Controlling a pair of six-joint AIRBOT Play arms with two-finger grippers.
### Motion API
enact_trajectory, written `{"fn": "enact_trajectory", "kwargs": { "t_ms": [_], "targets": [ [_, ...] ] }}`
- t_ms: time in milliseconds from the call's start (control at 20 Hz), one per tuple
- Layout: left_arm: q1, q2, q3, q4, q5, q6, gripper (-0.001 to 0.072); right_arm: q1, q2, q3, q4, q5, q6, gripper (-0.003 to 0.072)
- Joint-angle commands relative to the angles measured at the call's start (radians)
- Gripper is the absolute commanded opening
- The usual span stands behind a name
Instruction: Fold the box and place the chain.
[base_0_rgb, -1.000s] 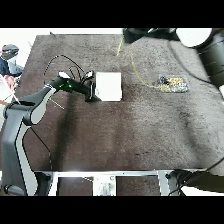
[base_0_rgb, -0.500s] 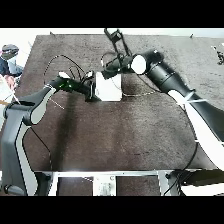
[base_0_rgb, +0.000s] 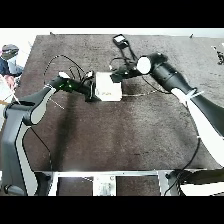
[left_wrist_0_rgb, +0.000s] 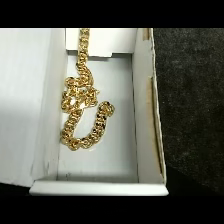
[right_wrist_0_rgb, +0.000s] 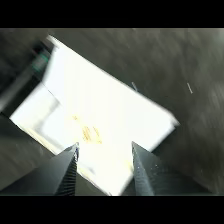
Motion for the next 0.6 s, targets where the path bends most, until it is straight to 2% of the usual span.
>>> {"fn": "enact_trajectory", "kwargs": {
  "t_ms": [0,150,250,450,500,550],
  "targets": [
    [0.0,0.001,0.0,0.0,0.0,0.001,0.0469,-0.135,0.097,-0.145,0.011,0.024,0.063,0.0384],
    [0.0,0.001,0.0,0.0,0.0,0.001,0.0469,-0.295,0.21,-0.385,0.064,-0.129,0.152,0.0385],
    [0.0,0.001,0.0,0.0,0.0,0.001,0.0469,-0.396,0.239,-0.512,0.068,-0.222,0.256,0.0386],
    [0.0,0.001,0.0,0.0,0.0,0.001,0.0469,-0.502,0.188,-0.619,0.103,-0.342,0.332,0.0389],
    [0.0,0.001,0.0,0.0,0.0,0.001,0.0469,-0.517,0.164,-0.618,0.128,-0.359,0.336,0.0554],
    [0.0,0.001,0.0,0.0,0.0,0.001,0.0469,-0.523,0.139,-0.618,0.148,-0.391,0.335,0.0602]
  ]
}}
